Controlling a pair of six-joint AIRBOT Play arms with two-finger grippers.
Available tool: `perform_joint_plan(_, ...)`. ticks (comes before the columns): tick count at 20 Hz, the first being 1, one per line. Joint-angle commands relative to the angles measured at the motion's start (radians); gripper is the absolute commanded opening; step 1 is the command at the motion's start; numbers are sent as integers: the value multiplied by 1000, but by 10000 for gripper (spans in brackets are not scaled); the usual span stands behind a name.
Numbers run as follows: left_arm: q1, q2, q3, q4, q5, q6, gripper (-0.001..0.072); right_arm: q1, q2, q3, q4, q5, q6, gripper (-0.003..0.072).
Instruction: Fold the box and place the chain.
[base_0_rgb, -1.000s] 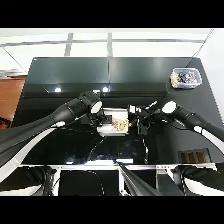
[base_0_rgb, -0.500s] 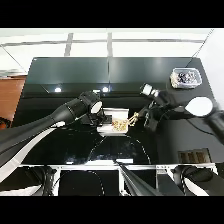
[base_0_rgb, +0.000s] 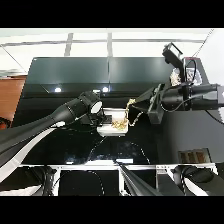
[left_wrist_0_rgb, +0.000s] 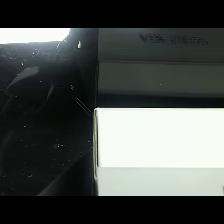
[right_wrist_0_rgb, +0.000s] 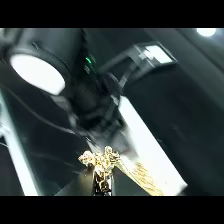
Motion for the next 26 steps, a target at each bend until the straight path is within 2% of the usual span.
perform_joint_plan(1, 0, 0, 0, 0, 1, 1, 31, 0, -87, 7, 86, 16, 19, 17)
perform_joint_plan(7, 0, 0, 0, 0, 1, 1, 31, 23, -244, -79, 89, 34, 32, 21)
perform_joint_plan(8, 0, 0, 0, 0, 2, 1, 32, 34, -260, -86, 81, 27, 31, 164)
perform_joint_plan(9, 0, 0, 0, 0, 2, 1, 31, 34, -266, -87, 65, 27, 31, 354)
perform_joint_plan(10, 0, 0, 0, 0, 1, 1, 31, 19, -262, -82, 35, 29, 30, 391)
perform_joint_plan(13, 0, 0, 0, 0, 1, 1, 31, -92, -250, -81, -77, 68, 0, 377)
perform_joint_plan(15, 0, 0, 0, 0, 2, 1, 31, -137, -251, -122, -198, 26, -37, 382)
perform_joint_plan(16, 0, 0, 0, 0, 2, 1, 31, -137, -254, -164, -245, -32, -68, 384)
perform_joint_plan(17, 0, 0, 0, 0, 2, 1, 32, -128, -256, -208, -263, -94, -118, 478)
perform_joint_plan(18, 0, 0, 0, 0, 1, 1, 32, -114, -259, -254, -263, -149, -248, 636)
perform_joint_plan(21, 0, 0, 0, 1, 1, 1, 31, -67, -269, -351, -274, -249, -799, 619)
perform_joint_plan(26, 0, 0, 0, 1, 2, 1, 31, -80, -352, -356, -250, -286, -998, 617)
